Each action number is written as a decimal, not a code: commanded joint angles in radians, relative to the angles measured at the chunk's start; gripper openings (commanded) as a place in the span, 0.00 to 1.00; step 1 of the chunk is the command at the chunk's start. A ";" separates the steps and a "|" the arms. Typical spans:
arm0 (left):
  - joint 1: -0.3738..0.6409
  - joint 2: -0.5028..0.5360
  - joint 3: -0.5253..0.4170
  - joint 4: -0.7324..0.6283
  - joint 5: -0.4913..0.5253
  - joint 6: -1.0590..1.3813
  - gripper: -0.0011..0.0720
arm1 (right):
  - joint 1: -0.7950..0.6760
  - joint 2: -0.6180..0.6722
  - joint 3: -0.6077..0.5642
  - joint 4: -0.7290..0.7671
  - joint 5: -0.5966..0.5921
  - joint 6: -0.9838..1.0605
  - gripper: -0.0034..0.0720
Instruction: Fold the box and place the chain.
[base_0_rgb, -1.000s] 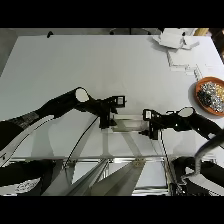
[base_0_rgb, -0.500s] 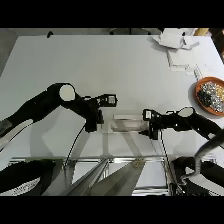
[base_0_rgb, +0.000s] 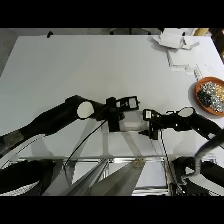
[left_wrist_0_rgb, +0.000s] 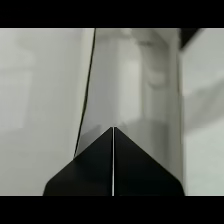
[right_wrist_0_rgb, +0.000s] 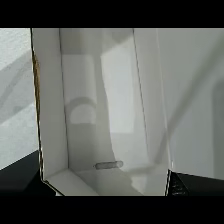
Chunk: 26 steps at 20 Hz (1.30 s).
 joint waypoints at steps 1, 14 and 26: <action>0.026 -0.101 0.073 -0.010 0.128 -0.050 0.02 | 0.000 0.001 0.000 0.000 0.000 -0.001 0.59; 0.090 -0.095 0.119 0.055 -0.067 -0.076 0.02 | 0.000 0.001 0.000 0.000 0.000 -0.001 0.59; 0.142 0.000 -0.119 0.077 -0.258 0.094 0.03 | 0.000 0.001 0.000 0.000 0.000 -0.001 0.59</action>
